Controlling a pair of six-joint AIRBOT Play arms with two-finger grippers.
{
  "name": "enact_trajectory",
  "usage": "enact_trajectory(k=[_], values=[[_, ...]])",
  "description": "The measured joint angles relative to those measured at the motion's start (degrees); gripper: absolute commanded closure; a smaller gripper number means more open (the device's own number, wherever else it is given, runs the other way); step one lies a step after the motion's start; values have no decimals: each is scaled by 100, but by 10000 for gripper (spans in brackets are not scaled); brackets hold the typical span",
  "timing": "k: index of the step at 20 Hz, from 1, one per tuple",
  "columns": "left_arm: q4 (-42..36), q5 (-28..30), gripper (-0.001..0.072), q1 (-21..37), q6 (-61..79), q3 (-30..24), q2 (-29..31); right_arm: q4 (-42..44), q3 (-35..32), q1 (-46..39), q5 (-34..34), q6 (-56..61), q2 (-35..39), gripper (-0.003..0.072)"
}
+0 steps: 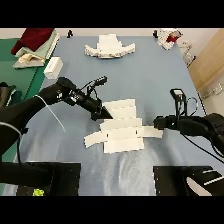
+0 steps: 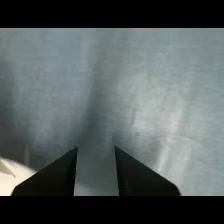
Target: Fold the box.
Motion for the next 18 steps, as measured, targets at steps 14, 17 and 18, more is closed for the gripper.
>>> enact_trajectory(k=[14, 17, 18], values=[[-17, 3195, 695, -1670, 1585, -2159, 2009, -929, 684, 0, 4, 1346, -2, 213], [-4, 3464, 696, -1773, 1628, -2251, 2035, -914, 688, 0, 7, 1384, -2, 213], [7, 3515, 696, -1775, 1628, -2267, 2037, -879, 688, 0, 4, 1392, -2, 213]])
